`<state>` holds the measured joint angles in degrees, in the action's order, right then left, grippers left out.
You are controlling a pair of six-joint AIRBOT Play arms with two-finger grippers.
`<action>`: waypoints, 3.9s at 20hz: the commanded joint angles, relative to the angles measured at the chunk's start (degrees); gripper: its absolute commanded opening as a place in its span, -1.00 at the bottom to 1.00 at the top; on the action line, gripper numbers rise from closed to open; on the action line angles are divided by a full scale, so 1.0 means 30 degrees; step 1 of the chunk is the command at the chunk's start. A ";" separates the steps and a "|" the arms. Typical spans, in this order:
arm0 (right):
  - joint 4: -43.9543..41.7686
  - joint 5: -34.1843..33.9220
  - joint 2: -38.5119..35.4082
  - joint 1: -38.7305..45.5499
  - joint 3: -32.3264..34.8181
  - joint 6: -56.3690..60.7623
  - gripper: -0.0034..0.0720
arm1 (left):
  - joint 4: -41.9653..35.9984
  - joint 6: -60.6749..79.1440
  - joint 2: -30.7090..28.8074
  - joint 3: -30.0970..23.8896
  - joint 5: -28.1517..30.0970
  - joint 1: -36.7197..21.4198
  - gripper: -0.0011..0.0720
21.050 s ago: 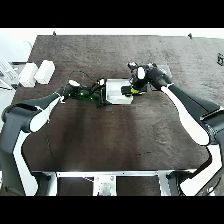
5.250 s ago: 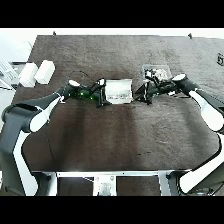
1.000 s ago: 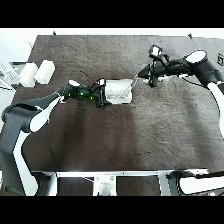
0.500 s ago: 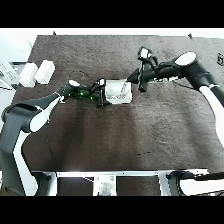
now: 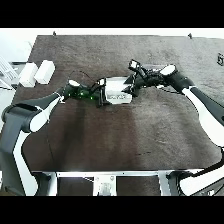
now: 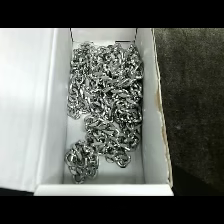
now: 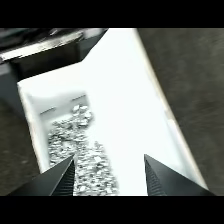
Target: Fold the box and place the chain.
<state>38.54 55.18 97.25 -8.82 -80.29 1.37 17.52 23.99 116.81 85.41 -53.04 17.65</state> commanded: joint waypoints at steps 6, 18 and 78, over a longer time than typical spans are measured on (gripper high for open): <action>-0.0211 -0.0073 -0.4954 0.0801 -0.0474 0.0073 -0.48 | 0.0007 0.0007 -0.0015 0.0007 0.0007 -0.0015 0.32; -0.5355 0.2310 0.0925 0.4102 -0.1122 0.2499 -0.90 | 0.0007 0.0007 -0.0015 0.0007 0.0007 -0.0015 0.32; 0.1836 0.5894 0.3337 -0.0386 -0.4998 0.0189 -0.08 | 0.0007 0.0007 -0.0015 0.0007 0.0007 -0.0015 0.32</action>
<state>43.05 74.19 107.22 -9.98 -95.22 1.93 17.50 23.88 116.81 85.41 -52.97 17.65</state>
